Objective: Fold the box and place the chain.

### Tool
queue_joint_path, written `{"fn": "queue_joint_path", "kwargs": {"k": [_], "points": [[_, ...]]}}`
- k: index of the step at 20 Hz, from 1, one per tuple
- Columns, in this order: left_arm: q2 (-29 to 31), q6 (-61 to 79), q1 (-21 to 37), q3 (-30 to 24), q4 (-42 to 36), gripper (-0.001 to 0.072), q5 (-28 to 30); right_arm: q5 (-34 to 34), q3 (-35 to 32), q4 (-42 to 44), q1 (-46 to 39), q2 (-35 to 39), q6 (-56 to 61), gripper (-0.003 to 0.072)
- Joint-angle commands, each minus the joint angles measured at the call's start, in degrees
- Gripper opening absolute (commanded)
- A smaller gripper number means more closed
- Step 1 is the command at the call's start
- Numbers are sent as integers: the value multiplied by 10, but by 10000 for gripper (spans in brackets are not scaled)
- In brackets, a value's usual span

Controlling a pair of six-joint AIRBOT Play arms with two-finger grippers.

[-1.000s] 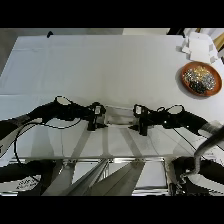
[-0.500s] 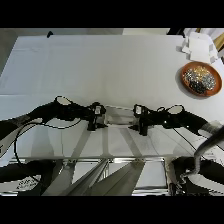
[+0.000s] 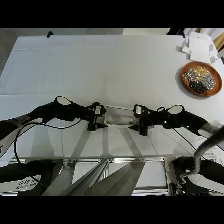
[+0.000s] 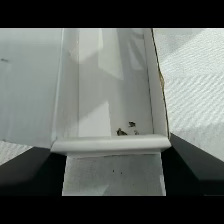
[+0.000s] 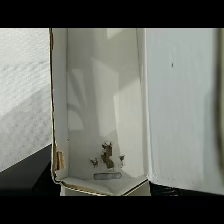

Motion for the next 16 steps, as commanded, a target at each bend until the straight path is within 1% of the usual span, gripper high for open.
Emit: {"fn": "queue_joint_path", "kwargs": {"k": [1, 15, 16], "points": [[0, 0, 0, 1, 0, 252, 1, 0, 0, 0, 0, 0, 0, 382], [0, 0, 0, 1, 0, 252, 0, 4, 0, -3, 0, 1, 5, 382], [0, 0, 0, 1, 0, 252, 0, 12, 0, -3, 0, 3, 6, 419]]}}
